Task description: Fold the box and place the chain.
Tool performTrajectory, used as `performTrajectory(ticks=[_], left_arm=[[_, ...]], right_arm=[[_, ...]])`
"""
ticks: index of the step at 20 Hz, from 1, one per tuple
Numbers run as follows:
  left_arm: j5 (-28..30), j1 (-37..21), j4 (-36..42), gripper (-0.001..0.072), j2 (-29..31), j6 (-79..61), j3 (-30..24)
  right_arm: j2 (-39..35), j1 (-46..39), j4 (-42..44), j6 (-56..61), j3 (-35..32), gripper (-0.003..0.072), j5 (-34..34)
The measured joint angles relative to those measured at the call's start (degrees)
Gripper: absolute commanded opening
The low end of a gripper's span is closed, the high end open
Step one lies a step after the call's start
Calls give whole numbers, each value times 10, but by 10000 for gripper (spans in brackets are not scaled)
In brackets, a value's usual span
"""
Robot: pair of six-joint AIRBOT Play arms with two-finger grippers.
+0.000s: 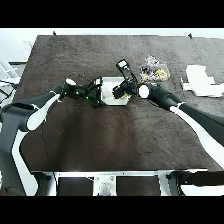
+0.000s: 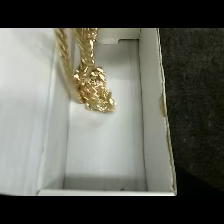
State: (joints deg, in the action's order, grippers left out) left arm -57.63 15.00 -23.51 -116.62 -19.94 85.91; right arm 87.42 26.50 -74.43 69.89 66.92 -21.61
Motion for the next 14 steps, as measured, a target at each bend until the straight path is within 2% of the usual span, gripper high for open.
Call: performTrajectory(ticks=[8, 11, 14], left_arm=[[0, 0, 0, 310, 0, 0, 0], [0, 0, 0, 310, 0, 0, 0], [0, 0, 0, 310, 0, 0, 0]], right_arm=[[-57, -99, 6, 37, -6, 472, -43], [-46, -149, 8, 81, -14, 482, -29], [-5, -186, 29, 108, -5, 508, -4]])
